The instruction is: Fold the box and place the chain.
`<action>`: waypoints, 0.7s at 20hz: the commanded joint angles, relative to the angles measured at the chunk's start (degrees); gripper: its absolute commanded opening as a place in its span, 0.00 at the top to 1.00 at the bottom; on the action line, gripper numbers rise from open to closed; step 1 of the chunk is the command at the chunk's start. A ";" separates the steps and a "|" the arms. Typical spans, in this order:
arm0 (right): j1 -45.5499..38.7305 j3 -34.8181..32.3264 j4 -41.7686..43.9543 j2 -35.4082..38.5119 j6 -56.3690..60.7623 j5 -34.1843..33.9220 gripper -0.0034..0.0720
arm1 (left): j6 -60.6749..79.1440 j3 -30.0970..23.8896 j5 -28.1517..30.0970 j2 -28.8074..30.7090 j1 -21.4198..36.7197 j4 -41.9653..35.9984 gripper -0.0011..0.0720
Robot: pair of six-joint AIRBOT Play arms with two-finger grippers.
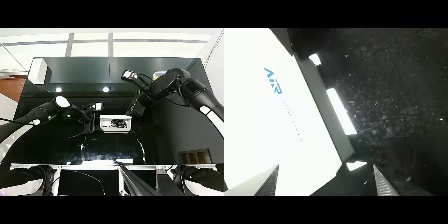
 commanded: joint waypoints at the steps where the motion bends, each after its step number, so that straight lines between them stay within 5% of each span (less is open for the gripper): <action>1: 0.02 -0.37 0.04 0.04 -3.48 -1.01 0.02 | -1.33 -0.04 1.33 -0.11 -0.55 1.44 0.38; 7: -0.11 -0.37 -0.17 0.28 -3.91 -6.56 0.02 | -1.33 -0.04 1.33 -0.11 -0.55 1.46 0.38; 14: 0.02 -4.46 2.49 0.26 -4.72 -1.64 0.02 | -1.36 -0.04 1.36 -0.11 -0.55 1.46 0.38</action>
